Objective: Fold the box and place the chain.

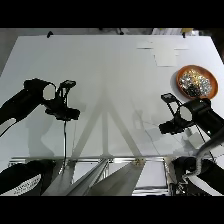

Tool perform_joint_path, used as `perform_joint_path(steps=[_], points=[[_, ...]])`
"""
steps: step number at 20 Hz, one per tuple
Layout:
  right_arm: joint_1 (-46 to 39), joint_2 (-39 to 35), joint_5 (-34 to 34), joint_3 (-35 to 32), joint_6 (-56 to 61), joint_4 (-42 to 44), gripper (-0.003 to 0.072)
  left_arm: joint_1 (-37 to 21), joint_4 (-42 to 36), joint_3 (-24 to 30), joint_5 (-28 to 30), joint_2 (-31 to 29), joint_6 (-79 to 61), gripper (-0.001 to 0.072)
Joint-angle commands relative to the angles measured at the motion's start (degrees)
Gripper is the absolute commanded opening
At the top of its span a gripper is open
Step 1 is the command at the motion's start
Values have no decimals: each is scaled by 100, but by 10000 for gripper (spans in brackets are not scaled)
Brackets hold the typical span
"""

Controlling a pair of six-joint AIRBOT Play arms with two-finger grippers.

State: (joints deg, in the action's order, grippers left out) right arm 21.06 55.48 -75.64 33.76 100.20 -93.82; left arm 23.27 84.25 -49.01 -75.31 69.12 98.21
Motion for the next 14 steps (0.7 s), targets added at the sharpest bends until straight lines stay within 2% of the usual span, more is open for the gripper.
perform_joint_path(steps=[1, 5, 9, 12, 14], points=[[7, 0, -4, -4, 2, 2, 49, 2, 4, 2, 0, 4, -2, 11], [4, 0, 179, 42, -20, -125, 34, 4, 4, 2, 4, 2, -4, 11], [-90, 0, -195, 540, 44, -1893, 21, 4, 4, 2, 4, 2, -2, 11], [-1150, 0, -164, 872, -35, -3077, 21, 4, 2, 2, 2, 2, -4, 11], [-2330, 2, 210, 911, -562, -3296, 22, 4, 4, 2, 4, 2, -4, 11]])
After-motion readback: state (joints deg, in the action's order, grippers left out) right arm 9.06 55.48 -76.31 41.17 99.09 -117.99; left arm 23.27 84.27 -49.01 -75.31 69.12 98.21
